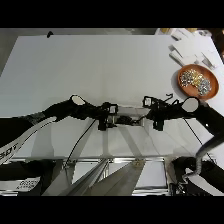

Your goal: Fold the box and place the chain.

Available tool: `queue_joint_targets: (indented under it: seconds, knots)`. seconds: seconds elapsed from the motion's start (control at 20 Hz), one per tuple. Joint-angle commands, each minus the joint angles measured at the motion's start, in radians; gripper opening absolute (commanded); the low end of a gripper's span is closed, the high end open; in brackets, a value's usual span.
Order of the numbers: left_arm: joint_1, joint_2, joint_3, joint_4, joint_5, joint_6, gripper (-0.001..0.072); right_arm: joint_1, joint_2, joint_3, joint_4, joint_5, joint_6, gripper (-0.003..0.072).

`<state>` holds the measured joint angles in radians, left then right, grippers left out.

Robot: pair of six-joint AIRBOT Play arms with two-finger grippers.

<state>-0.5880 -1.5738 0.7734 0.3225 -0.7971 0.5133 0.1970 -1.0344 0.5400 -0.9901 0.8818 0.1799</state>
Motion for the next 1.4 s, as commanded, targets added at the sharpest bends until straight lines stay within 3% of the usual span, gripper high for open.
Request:
queue_joint_targets:
  seconds: [0.0,0.15,0.5,0.8,0.95,1.1,1.15,1.35]
  knots:
    - [0.0,0.0,0.0,0.0,0.0,0.0,0.0252,0.001,0.144,0.003,-0.023,0.004,0.298,0.0018]
    - [0.0,0.0,0.0,0.0,0.0,0.0,0.0252,0.001,0.281,0.003,0.05,0.032,0.488,0.0018]
    - [0.0,0.0,0.0,0.0,0.0,0.0,0.0252,0.005,0.362,0.002,0.485,0.058,0.456,0.0018]
    - [0.0,0.0,0.0,0.0,0.0,0.0,0.0252,0.193,0.246,0.002,0.478,-0.092,0.385,0.0019]
    - [0.0,0.0,0.0,0.0,0.0,0.0,0.0252,0.222,0.177,0.002,0.399,-0.074,0.388,0.0022]
    - [0.0,0.0,0.0,0.0,0.0,0.0,0.0252,0.223,0.168,0.004,0.362,-0.059,0.388,0.0202]
    - [0.0,0.0,0.0,0.0,0.0,0.0,0.0252,0.222,0.17,0.019,0.359,-0.057,0.387,0.0229]
    - [0.0,0.0,0.0,0.0,0.0,0.0,0.0252,0.119,0.17,0.189,0.272,0.066,0.388,0.0225]
